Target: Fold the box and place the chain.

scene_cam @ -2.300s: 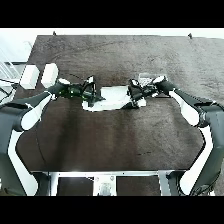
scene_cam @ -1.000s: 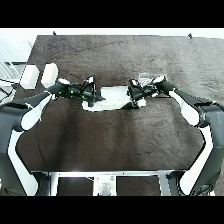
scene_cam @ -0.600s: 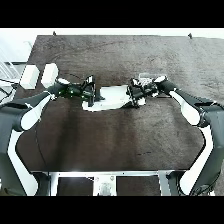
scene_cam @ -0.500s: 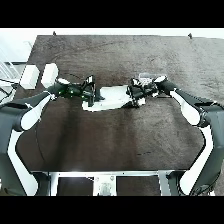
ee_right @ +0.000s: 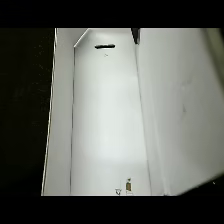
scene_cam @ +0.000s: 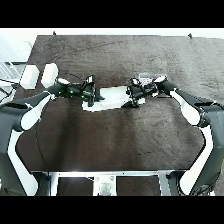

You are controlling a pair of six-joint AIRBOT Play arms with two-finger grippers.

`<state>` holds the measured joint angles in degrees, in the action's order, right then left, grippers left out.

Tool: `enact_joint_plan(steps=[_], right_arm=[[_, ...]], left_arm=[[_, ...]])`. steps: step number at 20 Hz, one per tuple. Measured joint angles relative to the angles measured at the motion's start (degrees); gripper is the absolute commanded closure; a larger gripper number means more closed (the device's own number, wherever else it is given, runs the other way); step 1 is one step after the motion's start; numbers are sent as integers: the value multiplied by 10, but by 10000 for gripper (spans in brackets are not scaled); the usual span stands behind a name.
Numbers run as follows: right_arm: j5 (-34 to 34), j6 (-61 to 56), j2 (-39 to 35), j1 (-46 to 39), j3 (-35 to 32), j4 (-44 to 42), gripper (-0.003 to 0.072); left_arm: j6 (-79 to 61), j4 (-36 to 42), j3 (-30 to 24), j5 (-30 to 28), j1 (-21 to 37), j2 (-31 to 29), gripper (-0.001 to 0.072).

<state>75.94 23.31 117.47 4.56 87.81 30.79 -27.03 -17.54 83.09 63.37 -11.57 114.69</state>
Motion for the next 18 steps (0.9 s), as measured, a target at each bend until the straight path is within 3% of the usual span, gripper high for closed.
enact_joint_plan(steps=[18], right_arm=[[19,-29,7,9,8,19,68]], left_arm=[[0,-1,0,1,-1,0,689]])
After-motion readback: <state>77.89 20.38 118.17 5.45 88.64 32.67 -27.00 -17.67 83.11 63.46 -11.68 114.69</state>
